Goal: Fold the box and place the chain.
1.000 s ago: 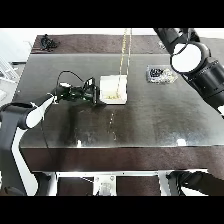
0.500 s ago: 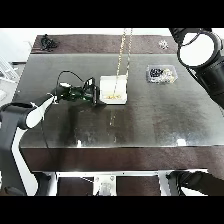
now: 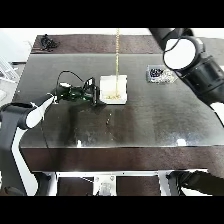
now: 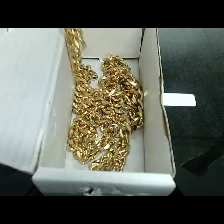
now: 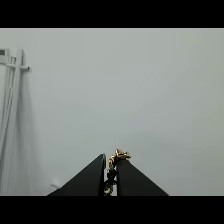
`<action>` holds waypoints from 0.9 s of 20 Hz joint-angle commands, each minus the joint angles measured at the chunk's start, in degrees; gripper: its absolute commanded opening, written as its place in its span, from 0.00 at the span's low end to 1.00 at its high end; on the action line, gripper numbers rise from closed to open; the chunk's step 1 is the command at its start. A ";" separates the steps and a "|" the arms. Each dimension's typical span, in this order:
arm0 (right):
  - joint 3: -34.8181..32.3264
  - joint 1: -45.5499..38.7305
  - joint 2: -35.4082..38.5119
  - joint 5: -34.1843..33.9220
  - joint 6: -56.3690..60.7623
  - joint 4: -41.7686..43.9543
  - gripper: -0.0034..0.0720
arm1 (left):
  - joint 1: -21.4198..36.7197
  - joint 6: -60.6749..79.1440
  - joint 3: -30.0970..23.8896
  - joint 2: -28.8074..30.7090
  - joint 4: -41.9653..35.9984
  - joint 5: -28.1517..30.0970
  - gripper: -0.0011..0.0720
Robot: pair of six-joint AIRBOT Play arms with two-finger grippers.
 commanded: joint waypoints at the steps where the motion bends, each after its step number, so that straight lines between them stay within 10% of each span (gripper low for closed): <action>1: 0.02 0.52 -2.62 1.31 0.92 0.02 0.05 | 0.02 0.02 0.00 0.04 0.02 0.02 0.87; 18: -18.08 -5.01 -3.76 11.39 7.41 0.00 0.05 | 0.02 0.02 0.00 0.04 0.02 0.02 0.87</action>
